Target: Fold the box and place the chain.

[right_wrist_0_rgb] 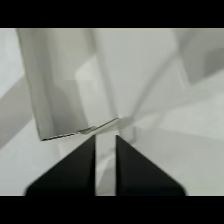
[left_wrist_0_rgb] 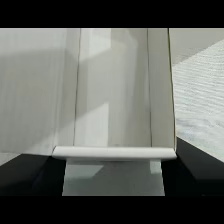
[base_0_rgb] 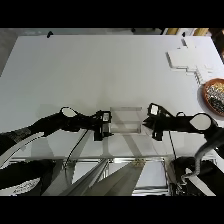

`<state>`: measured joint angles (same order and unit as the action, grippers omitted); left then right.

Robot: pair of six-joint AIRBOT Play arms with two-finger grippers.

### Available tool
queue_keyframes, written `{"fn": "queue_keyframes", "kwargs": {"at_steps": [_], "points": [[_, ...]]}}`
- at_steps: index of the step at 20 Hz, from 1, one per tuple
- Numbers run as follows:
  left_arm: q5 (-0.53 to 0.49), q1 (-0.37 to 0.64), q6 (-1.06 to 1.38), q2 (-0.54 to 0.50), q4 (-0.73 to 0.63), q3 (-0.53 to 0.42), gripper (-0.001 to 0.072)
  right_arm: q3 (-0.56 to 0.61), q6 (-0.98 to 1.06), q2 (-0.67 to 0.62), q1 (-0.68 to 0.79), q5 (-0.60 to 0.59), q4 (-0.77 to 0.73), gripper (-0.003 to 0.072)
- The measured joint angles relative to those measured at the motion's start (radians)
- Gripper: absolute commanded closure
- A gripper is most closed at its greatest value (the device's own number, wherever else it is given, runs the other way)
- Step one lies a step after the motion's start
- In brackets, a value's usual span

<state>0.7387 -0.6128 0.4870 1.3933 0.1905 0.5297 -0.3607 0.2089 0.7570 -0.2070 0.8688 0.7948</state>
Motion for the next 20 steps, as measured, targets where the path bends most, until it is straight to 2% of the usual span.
{"fn": "queue_keyframes", "kwargs": {"at_steps": [5, 10, 15, 20], "points": [[-0.001, 0.000, 0.000, 0.000, 0.000, 0.000, 0.0379, 0.000, 0.303, -0.029, 0.201, -0.042, -0.032, 0.0668], [-0.001, 0.000, 0.000, 0.000, 0.000, 0.000, 0.0379, 0.000, 0.639, 0.073, 0.375, 0.000, -0.006, 0.0669], [-0.001, 0.000, 0.000, 0.000, 0.001, 0.000, 0.0379, 0.000, 0.771, 0.206, 0.357, 0.106, 0.049, 0.0669], [-0.002, 0.000, 0.000, 0.000, 0.001, 0.000, 0.0379, 0.000, 0.821, 0.252, 0.270, 0.157, 0.063, 0.0669]]}}
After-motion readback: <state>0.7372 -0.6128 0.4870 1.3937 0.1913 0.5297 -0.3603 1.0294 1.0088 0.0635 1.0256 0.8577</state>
